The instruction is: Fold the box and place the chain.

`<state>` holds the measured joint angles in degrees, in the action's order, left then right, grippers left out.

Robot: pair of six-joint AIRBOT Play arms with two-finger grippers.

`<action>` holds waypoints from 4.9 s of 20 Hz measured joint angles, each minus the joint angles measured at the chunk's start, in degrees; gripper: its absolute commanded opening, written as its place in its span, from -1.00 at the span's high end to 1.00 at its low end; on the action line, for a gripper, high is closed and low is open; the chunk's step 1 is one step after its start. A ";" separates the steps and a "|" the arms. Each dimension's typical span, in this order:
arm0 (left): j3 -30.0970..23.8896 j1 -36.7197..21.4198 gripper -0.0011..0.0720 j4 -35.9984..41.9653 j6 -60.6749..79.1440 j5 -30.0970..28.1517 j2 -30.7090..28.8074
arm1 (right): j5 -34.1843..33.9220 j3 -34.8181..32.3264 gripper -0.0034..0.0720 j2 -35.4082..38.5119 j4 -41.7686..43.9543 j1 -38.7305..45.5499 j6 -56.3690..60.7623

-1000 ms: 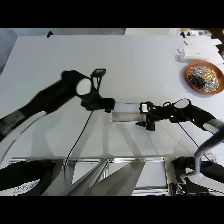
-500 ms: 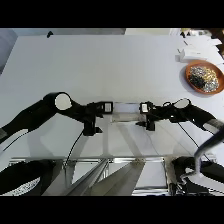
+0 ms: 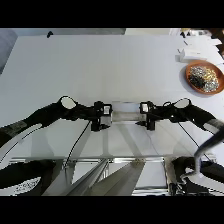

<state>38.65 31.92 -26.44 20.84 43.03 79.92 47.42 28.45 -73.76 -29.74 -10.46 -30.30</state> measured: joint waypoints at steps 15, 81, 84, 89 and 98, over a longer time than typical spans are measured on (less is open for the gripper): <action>-0.17 -2.97 -0.95 -0.11 -1.90 1.60 0.63 | 0.13 0.00 -0.14 0.00 0.00 -0.04 -0.15; -0.09 0.74 0.28 13.57 8.76 1.01 6.40 | 5.64 -0.02 -0.70 21.00 -28.33 -0.07 38.10; -0.09 0.74 0.28 13.57 8.76 0.98 6.40 | 10.43 -0.02 0.56 26.93 -28.50 -0.04 44.11; -0.09 0.74 0.28 13.60 8.74 0.96 6.40 | 9.46 -0.04 0.86 30.77 -10.25 -0.07 47.45; -0.09 0.74 0.28 13.60 8.72 0.96 6.40 | 0.57 -0.04 0.85 22.14 8.59 -0.66 42.53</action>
<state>38.57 32.67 -12.84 29.56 43.99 86.32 47.99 28.40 -51.62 -21.15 -11.11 12.23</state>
